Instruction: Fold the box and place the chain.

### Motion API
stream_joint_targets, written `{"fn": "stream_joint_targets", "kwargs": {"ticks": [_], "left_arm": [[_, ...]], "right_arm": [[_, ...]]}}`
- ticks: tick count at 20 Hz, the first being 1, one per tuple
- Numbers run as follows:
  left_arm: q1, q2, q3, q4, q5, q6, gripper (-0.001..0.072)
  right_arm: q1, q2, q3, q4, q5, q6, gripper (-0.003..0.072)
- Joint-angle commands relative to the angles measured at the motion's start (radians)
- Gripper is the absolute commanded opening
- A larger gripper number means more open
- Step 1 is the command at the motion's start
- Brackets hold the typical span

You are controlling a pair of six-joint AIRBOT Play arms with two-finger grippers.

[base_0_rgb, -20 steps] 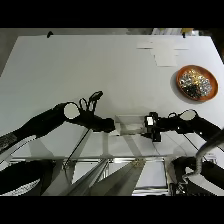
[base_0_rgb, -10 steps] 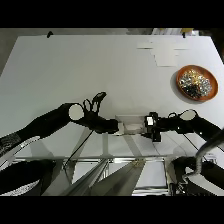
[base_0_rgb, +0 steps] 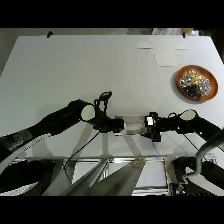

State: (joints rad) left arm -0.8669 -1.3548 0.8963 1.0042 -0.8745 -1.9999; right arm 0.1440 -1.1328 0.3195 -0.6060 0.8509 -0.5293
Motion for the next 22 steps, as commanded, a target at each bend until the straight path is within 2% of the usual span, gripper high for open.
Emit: {"fn": "stream_joint_targets", "kwargs": {"ticks": [1,2,5,11,14,21,22], "left_arm": [[-0.027,-0.027,0.037,0.059,-0.024,-0.103,0.039],[-0.033,-0.033,0.046,0.076,-0.039,-0.126,0.039],[-0.051,-0.056,0.08,0.14,-0.078,-0.252,0.031],[-0.096,-0.14,0.209,0.307,-0.206,-0.391,0.031],[-0.116,-0.199,0.274,0.349,-0.271,-0.418,0.031],[-0.158,-0.269,0.296,0.364,-0.243,-0.496,0.031],[-0.159,-0.271,0.296,0.379,-0.244,-0.502,0.0263]], "right_arm": [[0.0,0.0,0.0,0.0,0.0,0.0,0.0382],[0.0,0.0,0.0,0.0,0.0,0.0,0.0382],[0.0,0.0,0.0,0.0,0.0,0.0,0.0382],[0.0,0.0,0.0,0.0,0.0,0.0,0.0382],[0.0,0.0,0.0,0.0,0.0,0.0,0.0382],[0.0,0.0,0.0,0.0,0.0,0.0,0.0382],[0.0,0.0,0.0,0.0,0.0,0.0,0.0382]]}}
